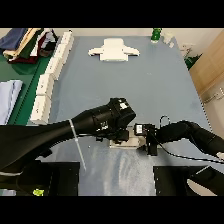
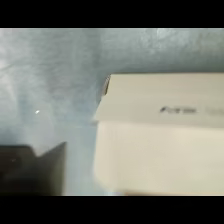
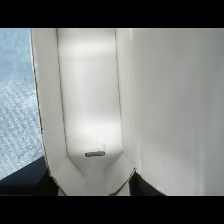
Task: Fold the box.
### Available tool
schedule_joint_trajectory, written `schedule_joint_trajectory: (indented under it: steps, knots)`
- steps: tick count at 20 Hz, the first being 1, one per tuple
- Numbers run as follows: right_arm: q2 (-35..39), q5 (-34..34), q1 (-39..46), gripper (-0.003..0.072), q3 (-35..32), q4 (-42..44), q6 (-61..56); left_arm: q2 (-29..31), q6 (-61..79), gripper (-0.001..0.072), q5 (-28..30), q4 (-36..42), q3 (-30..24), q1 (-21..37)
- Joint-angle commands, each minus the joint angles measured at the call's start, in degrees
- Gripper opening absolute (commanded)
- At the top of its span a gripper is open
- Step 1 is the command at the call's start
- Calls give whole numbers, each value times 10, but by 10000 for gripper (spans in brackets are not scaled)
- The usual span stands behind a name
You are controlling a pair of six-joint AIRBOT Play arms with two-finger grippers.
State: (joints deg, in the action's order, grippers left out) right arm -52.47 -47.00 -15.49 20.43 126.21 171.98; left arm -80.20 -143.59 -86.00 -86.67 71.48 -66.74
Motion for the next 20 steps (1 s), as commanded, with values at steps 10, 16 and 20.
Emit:
schedule_joint_trajectory:
  steps: [10, 16, 20]
  knots:
    - [0, 0, 0, 510, 0, 0, 0, 80, 268, 13, 11, -81, -4, 35]
    - [0, 0, 0, 510, 0, 0, 0, 246, 886, 16, 199, 199, -200, 203]
    - [0, 0, 0, 510, 0, 0, 0, 290, 1097, 699, 295, 304, -322, 330]
